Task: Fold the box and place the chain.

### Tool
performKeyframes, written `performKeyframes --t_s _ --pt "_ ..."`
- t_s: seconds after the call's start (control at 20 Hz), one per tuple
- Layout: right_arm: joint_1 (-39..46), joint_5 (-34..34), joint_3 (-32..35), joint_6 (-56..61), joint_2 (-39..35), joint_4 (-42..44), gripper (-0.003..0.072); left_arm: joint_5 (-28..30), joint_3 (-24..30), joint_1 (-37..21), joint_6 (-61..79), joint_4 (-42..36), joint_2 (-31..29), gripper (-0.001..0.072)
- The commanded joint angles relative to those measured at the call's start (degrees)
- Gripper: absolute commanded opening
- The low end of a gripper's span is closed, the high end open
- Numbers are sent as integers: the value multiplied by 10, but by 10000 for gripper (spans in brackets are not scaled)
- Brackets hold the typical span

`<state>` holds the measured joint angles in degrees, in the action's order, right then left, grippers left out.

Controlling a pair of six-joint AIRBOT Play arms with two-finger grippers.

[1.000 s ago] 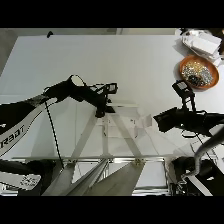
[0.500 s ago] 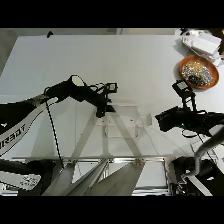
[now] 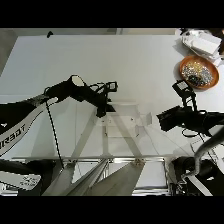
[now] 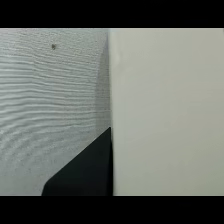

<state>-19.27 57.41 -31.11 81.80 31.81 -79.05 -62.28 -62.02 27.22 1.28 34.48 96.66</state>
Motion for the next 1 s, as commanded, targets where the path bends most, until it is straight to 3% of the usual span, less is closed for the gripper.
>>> performKeyframes --t_s 0.0,0.3,0.35,0.45,0.5,0.75,0.85,0.9,0.95 --pt "0 0 -1 0 0 -2 319 -8 0 0 -3 0 -1 11" --pt "0 0 -1 -27 0 -1 312 -8 0 0 -3 0 -1 11" --pt "0 0 -1 -61 0 0 262 -9 0 0 -2 0 -1 11" --pt "0 -1 -1 -115 0 11 65 -9 0 0 -3 0 -1 11" --pt "0 -3 -1 -142 0 27 20 -9 0 0 -2 0 -1 11" --pt "-3 -4 0 -416 45 158 20 -9 0 0 -2 0 -1 11" --pt "-26 -5 -1 -473 100 157 22 -9 0 0 -2 0 -1 11" --pt "-40 -15 -1 -500 131 134 71 -9 0 0 -2 0 -1 11" --pt "-51 -33 -1 -518 157 107 186 -9 0 0 -2 0 -1 11"
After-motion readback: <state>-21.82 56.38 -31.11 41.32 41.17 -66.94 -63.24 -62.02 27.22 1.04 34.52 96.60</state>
